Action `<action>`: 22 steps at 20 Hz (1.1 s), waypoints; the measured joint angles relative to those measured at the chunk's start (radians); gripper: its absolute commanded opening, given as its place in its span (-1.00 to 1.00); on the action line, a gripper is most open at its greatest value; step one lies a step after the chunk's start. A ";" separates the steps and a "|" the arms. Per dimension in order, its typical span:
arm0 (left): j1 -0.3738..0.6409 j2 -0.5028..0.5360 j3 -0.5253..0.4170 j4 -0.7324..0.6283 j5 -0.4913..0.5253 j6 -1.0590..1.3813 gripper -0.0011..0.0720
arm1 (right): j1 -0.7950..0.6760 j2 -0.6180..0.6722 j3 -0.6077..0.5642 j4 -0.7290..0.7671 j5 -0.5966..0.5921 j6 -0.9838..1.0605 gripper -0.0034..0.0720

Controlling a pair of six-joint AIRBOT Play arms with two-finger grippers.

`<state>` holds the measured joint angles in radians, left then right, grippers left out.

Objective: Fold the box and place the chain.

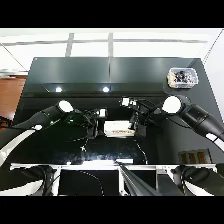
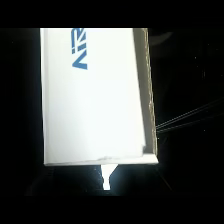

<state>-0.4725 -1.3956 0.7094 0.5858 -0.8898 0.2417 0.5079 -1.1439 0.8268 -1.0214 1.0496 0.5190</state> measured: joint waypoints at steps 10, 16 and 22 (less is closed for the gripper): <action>0.000 0.000 0.000 0.001 -0.002 0.002 0.39 | 0.042 0.000 -0.012 -0.007 -0.014 0.009 -0.12; 0.000 0.000 0.000 0.000 -0.002 0.000 0.39 | 0.048 0.000 -0.019 -0.008 -0.021 0.024 -0.09; 0.000 0.000 0.000 0.000 -0.001 0.000 0.39 | 0.048 0.000 -0.023 -0.006 -0.026 0.028 0.27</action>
